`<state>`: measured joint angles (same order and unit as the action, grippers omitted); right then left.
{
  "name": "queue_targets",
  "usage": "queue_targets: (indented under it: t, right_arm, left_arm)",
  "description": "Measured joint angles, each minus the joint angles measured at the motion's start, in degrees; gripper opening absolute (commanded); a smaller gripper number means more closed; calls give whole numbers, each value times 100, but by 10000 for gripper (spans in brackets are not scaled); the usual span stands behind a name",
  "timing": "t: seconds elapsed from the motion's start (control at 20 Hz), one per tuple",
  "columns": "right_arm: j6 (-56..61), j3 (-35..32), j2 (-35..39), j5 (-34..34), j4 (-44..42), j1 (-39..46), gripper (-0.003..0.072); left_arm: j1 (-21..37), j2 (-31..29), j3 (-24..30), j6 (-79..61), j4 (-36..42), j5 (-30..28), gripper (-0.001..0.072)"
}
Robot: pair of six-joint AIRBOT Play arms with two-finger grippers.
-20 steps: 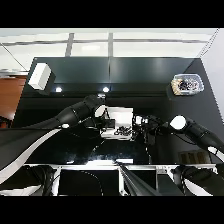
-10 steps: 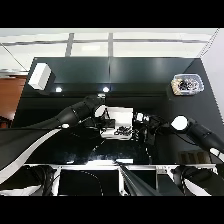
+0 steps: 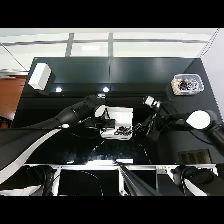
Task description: Fold the box and place the chain.
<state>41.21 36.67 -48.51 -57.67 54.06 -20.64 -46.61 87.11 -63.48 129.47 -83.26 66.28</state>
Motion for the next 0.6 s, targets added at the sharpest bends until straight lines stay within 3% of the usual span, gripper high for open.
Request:
queue_targets:
  t: [0.25, 0.6]
  right_arm:
    - [1246, 951, 122, -811, -422, 0, 19]
    - [1943, 1937, 138, -1016, -1550, -13, 19]
  left_arm:
    - [0, 0, 0, 2, 2, 2, 28]
    - [0, 0, -2, 0, 2, -2, 29]
